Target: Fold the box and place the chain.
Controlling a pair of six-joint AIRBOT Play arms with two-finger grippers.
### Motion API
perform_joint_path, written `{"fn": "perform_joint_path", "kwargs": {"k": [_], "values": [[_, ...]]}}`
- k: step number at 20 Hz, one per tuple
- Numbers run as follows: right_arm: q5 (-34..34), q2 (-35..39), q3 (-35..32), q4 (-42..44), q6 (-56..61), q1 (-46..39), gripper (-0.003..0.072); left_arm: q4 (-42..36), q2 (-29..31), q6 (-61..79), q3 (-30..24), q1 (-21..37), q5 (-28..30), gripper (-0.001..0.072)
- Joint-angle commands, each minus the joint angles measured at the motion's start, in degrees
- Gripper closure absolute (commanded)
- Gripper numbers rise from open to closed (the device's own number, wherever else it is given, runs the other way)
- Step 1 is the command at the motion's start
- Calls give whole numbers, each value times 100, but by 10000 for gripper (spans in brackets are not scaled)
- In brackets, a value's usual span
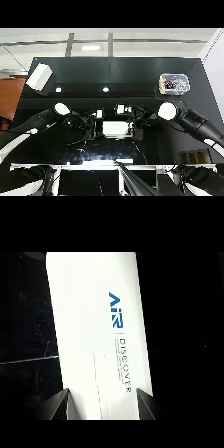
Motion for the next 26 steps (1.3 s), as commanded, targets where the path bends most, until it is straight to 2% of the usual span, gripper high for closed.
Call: {"fn": "perform_joint_path", "kwargs": {"k": [1,26], "values": [[-79,-2,7,-2,13,2,221,2,0,-2,-2,-2,-2,217],[-131,-179,4,2,15,15,221,2,0,-2,-2,-2,-2,217]]}}
